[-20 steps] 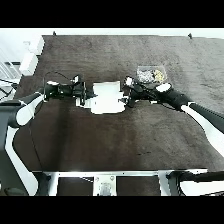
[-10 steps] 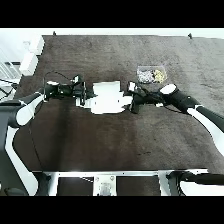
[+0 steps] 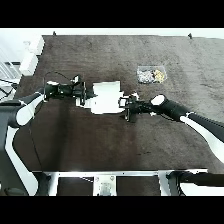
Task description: Fold the box and place the chain.
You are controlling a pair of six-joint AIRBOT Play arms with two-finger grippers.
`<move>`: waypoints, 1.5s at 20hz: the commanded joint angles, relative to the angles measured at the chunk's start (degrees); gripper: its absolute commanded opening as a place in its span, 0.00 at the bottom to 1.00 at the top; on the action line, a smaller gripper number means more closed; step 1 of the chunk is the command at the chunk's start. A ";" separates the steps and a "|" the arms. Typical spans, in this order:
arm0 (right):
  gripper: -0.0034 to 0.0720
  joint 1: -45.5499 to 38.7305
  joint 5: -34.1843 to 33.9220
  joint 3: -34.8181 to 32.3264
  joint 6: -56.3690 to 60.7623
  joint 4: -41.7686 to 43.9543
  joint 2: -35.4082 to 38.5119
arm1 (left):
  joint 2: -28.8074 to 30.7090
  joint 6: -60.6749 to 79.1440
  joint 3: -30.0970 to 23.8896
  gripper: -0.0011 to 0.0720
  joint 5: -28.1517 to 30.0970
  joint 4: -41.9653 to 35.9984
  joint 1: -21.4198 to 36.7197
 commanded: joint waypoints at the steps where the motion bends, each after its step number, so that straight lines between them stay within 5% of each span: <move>1: 0.87 0.55 -4.70 -0.04 -0.55 2.62 -1.55 | 0.04 0.00 0.04 0.04 0.02 0.00 0.04; 20: 0.87 -1.99 -5.05 9.22 0.39 6.99 -3.91 | 0.04 0.00 0.04 0.04 0.04 0.00 0.04; 30: 0.87 -5.01 5.14 15.67 0.39 7.26 -8.22 | 0.04 0.00 0.04 0.04 0.02 0.00 0.04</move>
